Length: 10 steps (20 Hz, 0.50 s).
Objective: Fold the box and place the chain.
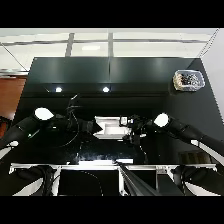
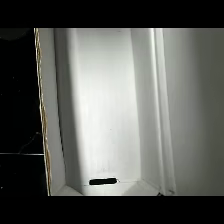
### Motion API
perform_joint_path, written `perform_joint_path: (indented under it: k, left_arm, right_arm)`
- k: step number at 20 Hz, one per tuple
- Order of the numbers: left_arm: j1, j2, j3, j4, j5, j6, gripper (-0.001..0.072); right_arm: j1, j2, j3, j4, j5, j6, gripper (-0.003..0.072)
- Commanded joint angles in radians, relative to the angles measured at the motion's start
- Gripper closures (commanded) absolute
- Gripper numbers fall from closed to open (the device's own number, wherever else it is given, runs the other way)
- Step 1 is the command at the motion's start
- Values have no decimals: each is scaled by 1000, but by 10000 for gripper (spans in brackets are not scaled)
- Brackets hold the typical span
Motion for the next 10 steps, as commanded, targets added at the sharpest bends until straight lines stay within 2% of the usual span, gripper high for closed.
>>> perform_joint_path:
  k: [1, 6, 10]
  left_arm:
    - [-67, 1, 33, 86, 50, -136, 75]
    - [-115, 0, 61, 127, 60, -200, 88]
    - [-117, -2, 65, 247, 80, -337, 89]
  right_arm:
    - [1, -1, -1, 0, 0, 0, 275]
    - [1, -1, -1, 0, 0, 0, 275]
    - [1, -1, -1, 0, 0, 0, 275]
